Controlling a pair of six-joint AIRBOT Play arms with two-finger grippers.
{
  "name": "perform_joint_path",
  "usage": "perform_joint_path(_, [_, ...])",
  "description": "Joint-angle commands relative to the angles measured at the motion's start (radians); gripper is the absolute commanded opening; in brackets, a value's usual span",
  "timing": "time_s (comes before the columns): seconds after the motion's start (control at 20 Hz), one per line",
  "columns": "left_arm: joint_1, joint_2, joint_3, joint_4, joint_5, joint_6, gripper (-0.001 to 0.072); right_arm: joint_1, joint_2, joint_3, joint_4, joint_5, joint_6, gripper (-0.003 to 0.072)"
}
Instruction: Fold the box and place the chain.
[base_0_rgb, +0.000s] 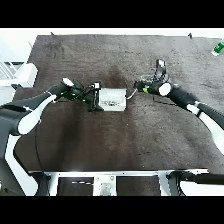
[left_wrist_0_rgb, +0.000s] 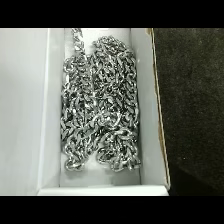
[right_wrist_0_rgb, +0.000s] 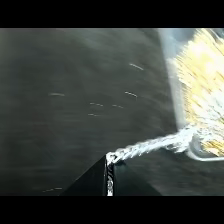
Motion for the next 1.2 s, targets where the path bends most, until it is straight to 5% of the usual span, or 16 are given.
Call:
perform_joint_path(0.0, [0.001, 0.000, 0.000, 0.000, 0.000, 0.000, 0.0527, 0.058, 0.238, -0.020, -0.001, 0.022, -0.083, 0.0009])
perform_joint_path(0.25, [0.001, 0.000, 0.000, 0.000, 0.000, 0.000, 0.0527, 0.145, 0.425, -0.020, -0.002, 0.066, -0.094, 0.0009])
perform_joint_path(0.7, [0.001, 0.000, 0.000, 0.000, 0.000, 0.000, 0.0527, 0.307, 0.438, -0.019, -0.001, 0.046, -0.093, 0.0009])
perform_joint_path(1.15, [0.001, 0.000, 0.000, 0.000, 0.000, 0.000, 0.0527, 0.166, 0.438, -0.018, -0.155, 0.058, -0.092, 0.0008])
